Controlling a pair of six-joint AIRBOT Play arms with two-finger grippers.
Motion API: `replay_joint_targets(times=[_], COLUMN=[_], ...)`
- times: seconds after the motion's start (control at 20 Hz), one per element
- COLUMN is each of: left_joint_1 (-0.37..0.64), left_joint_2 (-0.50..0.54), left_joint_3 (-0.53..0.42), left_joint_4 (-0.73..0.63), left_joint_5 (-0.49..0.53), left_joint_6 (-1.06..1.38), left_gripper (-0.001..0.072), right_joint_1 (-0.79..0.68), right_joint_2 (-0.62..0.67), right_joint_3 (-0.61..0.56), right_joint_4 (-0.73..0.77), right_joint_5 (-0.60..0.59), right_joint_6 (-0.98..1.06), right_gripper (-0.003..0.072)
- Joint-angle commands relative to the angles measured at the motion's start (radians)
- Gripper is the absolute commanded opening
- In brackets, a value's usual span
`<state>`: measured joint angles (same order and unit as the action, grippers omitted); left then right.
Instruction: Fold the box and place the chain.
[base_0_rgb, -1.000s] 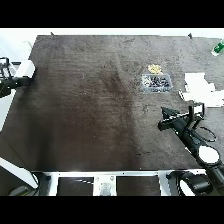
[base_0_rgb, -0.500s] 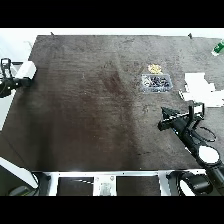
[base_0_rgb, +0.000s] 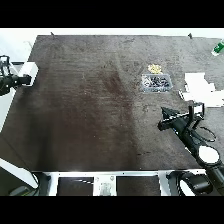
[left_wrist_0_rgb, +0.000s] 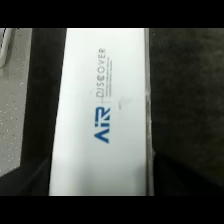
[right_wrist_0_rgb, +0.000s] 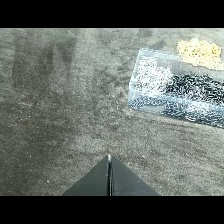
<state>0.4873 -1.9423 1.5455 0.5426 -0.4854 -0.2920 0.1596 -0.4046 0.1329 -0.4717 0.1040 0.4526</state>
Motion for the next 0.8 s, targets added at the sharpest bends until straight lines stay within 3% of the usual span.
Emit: replay_joint_targets(times=[0.0, 0.15, 0.2, 0.25, 0.35, 0.4, 0.55, 0.65, 0.75], left_joint_1=[0.000, 0.000, 0.000, 0.000, 0.000, 0.000, 0.000, 0.000, -0.003], left_joint_2=[0.053, 0.149, 0.192, 0.232, 0.320, 0.364, 0.523, 0.666, 0.822], left_joint_3=[0.001, 0.001, 0.001, 0.001, 0.001, -0.001, -0.072, -0.197, -0.387], left_joint_4=[0.004, 0.034, 0.047, 0.057, 0.054, 0.045, -0.050, -0.199, -0.372], left_joint_5=[-0.049, -0.096, -0.126, -0.175, -0.320, -0.393, -0.399, -0.386, -0.359], left_joint_6=[-0.006, -0.006, -0.008, -0.007, 0.014, 0.041, 0.080, 0.222, 0.380], left_gripper=[0.0720, 0.0720, 0.0657, 0.0416, 0.0065, 0.0015, 0.0011, 0.0011, 0.0011], right_joint_1=[0.000, 0.000, 0.000, 0.000, 0.000, 0.000, 0.000, 0.000, 0.000], right_joint_2=[0.000, 0.001, 0.001, 0.001, 0.001, 0.001, 0.001, 0.001, 0.001], right_joint_3=[0.001, 0.002, 0.002, 0.002, 0.002, 0.002, 0.002, 0.002, 0.002], right_joint_4=[0.000, 0.000, 0.000, 0.000, 0.000, 0.000, 0.000, 0.000, 0.000], right_joint_5=[0.000, 0.000, 0.000, 0.000, 0.000, 0.000, 0.000, 0.000, 0.000], right_joint_6=[0.000, 0.000, 0.000, 0.000, 0.000, 0.000, 0.000, 0.000, 0.000], right_gripper=[0.0013, 0.0013, 0.0013, 0.0013, 0.0013, 0.0013, 0.0013, 0.0013, 0.0013])
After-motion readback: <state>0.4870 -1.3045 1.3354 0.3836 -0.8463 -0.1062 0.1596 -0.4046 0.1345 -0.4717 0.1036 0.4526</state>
